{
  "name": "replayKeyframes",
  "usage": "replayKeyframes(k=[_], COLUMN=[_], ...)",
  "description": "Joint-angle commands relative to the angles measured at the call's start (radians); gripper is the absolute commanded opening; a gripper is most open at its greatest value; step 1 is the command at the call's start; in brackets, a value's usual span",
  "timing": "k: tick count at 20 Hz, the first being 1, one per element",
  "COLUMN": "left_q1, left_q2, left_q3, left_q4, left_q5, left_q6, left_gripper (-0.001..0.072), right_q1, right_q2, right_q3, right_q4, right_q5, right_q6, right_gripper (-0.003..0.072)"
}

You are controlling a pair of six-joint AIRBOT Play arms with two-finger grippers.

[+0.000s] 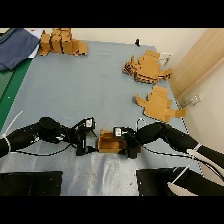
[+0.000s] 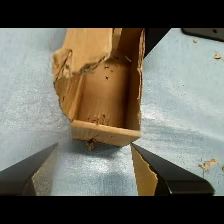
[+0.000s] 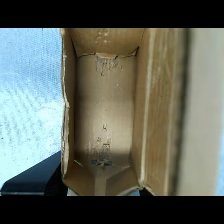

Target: Fold the box.

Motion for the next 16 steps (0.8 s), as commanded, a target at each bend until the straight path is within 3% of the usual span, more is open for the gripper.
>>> replayKeyframes(k=[1, 9, 16], left_q1=[-0.001, -0.001, 0.003], left_q2=[-0.016, -0.027, -0.027], left_q3=[0.009, 0.013, 0.015], left_q4=[-0.001, -0.002, -0.005], left_q5=[-0.069, -0.106, -0.029], left_q6=[0.064, 0.111, 0.044], left_gripper=[0.0706, 0.0706, 0.0706], right_q1=[0.001, 0.001, 0.001], right_q2=[0.0, 0.0, 0.0], right_q3=[-0.001, -0.001, -0.001], right_q4=[0.0, 0.0, 0.0], right_q5=[0.0, 0.0, 0.0], right_q6=[0.0, 0.001, 0.001], right_gripper=[0.0512, 0.0512, 0.0512])
